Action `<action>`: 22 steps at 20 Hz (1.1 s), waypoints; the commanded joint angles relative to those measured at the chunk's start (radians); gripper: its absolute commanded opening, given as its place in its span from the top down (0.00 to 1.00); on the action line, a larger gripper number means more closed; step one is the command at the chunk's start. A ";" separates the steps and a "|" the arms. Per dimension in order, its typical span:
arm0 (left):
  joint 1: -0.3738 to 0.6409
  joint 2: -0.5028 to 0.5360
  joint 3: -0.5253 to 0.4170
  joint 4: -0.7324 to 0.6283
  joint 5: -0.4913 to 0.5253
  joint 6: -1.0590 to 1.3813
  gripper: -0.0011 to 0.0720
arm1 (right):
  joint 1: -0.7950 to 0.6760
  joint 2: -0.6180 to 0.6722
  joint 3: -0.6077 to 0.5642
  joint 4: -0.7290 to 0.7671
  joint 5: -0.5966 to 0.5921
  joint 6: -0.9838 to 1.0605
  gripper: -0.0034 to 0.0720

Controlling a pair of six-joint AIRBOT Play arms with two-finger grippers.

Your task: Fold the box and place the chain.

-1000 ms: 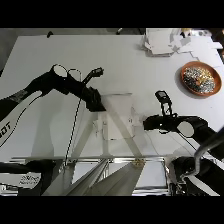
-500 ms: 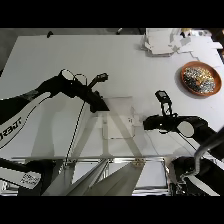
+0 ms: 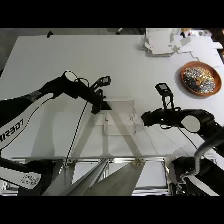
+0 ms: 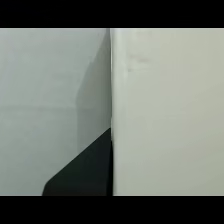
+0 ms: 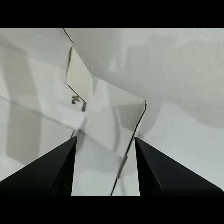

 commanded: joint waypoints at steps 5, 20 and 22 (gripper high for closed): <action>-0.028 -0.001 0.000 0.008 0.093 0.115 0.99 | 0.001 0.004 0.035 -0.041 0.040 -0.002 0.41; -0.077 -0.001 0.000 0.063 0.169 0.106 0.97 | 0.001 0.005 0.035 -0.093 0.045 -0.019 0.41; -0.077 -0.001 0.000 0.065 0.147 0.107 0.97 | 0.001 0.005 0.035 -0.093 0.053 -0.060 0.41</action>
